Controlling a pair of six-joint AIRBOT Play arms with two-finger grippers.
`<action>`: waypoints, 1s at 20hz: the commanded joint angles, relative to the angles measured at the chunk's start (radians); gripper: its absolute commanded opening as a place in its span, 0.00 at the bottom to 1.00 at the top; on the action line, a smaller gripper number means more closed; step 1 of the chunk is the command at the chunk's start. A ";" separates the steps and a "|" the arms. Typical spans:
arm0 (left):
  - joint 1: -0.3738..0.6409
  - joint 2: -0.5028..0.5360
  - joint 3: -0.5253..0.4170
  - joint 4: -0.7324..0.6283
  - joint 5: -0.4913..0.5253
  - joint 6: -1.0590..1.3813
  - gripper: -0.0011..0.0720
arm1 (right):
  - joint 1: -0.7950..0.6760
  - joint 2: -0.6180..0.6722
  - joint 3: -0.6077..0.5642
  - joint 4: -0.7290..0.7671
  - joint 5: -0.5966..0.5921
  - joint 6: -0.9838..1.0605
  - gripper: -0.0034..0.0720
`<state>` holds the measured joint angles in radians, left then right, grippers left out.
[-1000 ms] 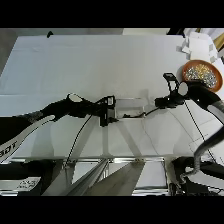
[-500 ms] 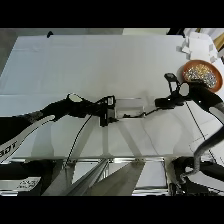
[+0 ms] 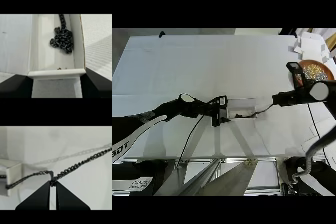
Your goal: Fold the box and place the chain.
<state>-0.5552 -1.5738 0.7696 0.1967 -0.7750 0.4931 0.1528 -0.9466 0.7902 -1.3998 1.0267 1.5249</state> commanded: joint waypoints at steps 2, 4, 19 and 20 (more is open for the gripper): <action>0.000 0.000 0.001 -0.002 0.000 0.000 0.36 | 0.094 0.161 0.001 0.076 0.036 -0.007 0.07; 0.000 0.000 0.001 -0.002 0.000 0.000 0.36 | 0.154 0.196 0.001 0.116 0.029 -0.007 0.07; 0.000 0.000 0.001 -0.002 0.000 0.000 0.36 | 0.517 0.171 0.001 0.171 -0.314 0.076 0.07; 0.000 0.000 0.001 -0.002 0.000 0.000 0.36 | 0.524 0.147 0.001 0.171 -0.317 0.076 0.07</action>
